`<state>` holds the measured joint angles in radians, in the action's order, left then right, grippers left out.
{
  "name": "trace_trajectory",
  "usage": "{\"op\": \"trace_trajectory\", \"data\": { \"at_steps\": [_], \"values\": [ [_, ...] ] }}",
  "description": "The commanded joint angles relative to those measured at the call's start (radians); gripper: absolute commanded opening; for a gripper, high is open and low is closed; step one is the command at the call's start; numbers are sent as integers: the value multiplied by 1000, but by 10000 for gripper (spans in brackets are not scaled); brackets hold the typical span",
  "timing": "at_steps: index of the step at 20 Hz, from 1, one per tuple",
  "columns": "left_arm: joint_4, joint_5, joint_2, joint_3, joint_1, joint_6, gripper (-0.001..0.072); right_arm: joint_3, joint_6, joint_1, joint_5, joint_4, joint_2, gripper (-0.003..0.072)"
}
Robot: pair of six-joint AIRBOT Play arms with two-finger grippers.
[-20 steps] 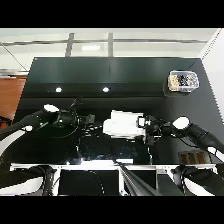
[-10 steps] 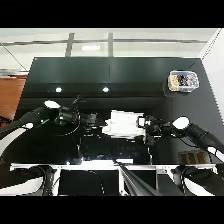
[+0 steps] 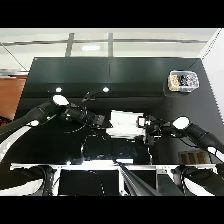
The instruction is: Fold the box and place the chain.
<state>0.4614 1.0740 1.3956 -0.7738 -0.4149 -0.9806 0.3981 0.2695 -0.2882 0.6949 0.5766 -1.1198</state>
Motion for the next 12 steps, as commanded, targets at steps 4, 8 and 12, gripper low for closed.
{"op": "trace_trajectory", "data": {
  "at_steps": [4,8,12],
  "values": [
    [170,-62,0,-82,-72,-198,537,0,0,-1,0,0,-1,98],
    [178,-107,0,-109,-113,-300,537,0,0,-1,0,0,-1,98],
    [219,-156,0,-114,-150,-354,494,0,0,-1,0,0,-1,98]
  ]
}}
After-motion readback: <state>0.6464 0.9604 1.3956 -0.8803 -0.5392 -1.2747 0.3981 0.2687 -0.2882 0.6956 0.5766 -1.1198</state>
